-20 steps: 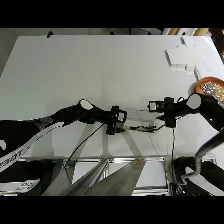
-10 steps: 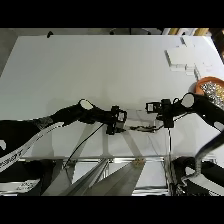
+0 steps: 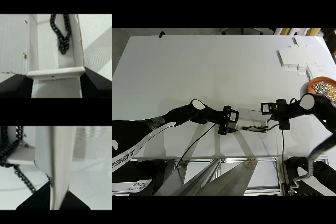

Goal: Fold the box and place the chain.

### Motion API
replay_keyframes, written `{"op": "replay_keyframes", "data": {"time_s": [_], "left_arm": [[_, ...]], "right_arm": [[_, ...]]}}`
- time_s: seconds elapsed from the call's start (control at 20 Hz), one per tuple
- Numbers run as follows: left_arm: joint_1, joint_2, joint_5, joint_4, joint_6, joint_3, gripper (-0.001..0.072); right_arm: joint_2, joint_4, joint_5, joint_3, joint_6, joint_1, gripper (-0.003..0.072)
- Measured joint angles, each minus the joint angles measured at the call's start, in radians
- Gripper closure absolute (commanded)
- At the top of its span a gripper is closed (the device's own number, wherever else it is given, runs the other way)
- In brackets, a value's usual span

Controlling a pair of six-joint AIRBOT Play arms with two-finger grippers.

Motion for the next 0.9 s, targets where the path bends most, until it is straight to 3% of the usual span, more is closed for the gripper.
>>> {"op": "replay_keyframes", "data": {"time_s": [0.3, 0.55, 0.9], "left_arm": [[0.0, 0.0, 0.0, 0.0, 0.0, 0.0, 0.0641], [0.0, 0.0, 0.0, 0.0, 0.0, 0.0, 0.0641], [0.0, 0.0, 0.0, 0.0, 0.0, 0.0, 0.0641]], "right_arm": [[0.25, 0.178, 0.2, 0.0, 0.054, 0.0, 0.0667], [0.358, 0.387, 0.253, 0.0, 0.063, 0.005, 0.0667], [0.353, 0.535, 0.075, 0.0, 0.048, 0.142, 0.0666]]}}
